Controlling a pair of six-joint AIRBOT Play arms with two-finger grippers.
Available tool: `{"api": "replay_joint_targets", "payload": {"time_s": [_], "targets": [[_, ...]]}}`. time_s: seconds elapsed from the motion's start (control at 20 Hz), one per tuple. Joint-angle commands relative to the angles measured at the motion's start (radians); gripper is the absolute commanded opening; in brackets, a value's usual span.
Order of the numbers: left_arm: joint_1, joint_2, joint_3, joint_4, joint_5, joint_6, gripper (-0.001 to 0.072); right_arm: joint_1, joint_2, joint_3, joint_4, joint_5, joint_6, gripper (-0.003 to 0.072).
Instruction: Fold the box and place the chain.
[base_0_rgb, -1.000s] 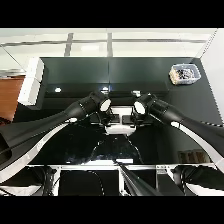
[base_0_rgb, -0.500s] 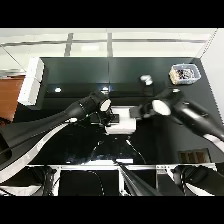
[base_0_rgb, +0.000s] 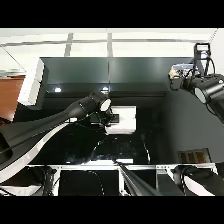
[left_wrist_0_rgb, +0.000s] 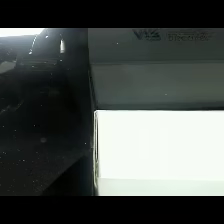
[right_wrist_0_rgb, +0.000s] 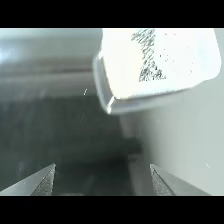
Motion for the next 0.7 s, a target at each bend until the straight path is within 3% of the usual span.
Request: {"api": "replay_joint_targets", "payload": {"time_s": [0.0,0.1,0.3,0.4,0.5,0.65], "targets": [[0.0,-0.008,-0.001,0.0,0.0,0.0,0.0023,-0.168,-0.138,0.014,0.067,-0.272,0.001,0.0719],[0.0,-0.008,-0.001,0.0,0.006,0.0,0.0023,-0.234,-0.301,0.194,0.108,-0.151,0.014,0.0719],[0.0,-0.008,-0.001,0.001,0.001,0.0,0.0023,-0.356,-0.685,0.753,0.314,0.277,-0.127,0.0719],[0.0,-0.008,-0.001,0.0,-0.005,0.0,0.0023,-0.393,-0.848,0.991,0.386,0.43,-0.155,0.0718],[0.0,-0.008,-0.001,0.0,-0.004,0.0,0.0023,-0.415,-0.959,1.139,0.4,0.497,-0.154,0.0717],[0.0,-0.008,-0.001,0.0,-0.005,0.0,0.0023,-0.436,-1.02,1.163,0.418,0.444,-0.154,0.0666]]}}
